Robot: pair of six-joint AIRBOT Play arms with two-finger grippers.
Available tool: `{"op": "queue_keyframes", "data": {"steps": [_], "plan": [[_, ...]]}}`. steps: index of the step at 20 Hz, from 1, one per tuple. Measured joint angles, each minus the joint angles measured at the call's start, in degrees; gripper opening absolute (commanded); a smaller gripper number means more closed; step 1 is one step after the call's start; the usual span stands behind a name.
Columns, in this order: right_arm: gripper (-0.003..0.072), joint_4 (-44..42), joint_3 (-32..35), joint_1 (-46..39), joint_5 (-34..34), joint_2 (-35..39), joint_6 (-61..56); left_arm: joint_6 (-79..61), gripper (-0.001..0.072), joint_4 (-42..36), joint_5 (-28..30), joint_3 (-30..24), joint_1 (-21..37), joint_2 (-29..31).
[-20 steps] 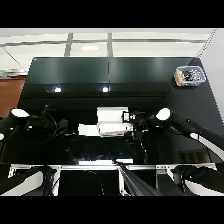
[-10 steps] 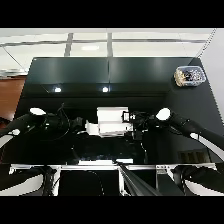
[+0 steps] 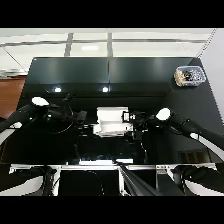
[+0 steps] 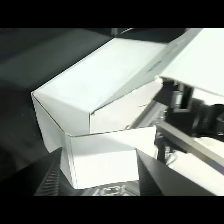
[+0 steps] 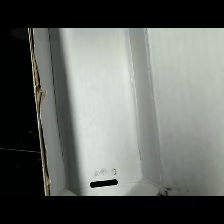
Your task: Fold the box and place the chain.
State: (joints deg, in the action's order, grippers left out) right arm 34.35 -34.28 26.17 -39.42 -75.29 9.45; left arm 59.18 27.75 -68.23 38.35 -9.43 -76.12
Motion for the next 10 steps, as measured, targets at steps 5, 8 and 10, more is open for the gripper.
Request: {"op": "queue_keyframes", "data": {"steps": [5, 8, 10], "plan": [[0.0199, 0.0, 0.0, 0.0, 0.0, 0.0, 0.0, 8.74, 0.0504, 7.28, 2.36, 4.24, -6.6, -0.02], [0.0199, 0.0, -0.02, 0.0, 0.0, 0.0, 0.0, 17.2, 0.0503, 12.09, 5.33, 6.14, -10.67, -0.04], [0.0199, 0.0, 0.0, 0.0, 0.0, 0.0, 0.0, 23.17, 0.0503, 16.13, 7.48, 7.08, -13.64, -0.04]]}}
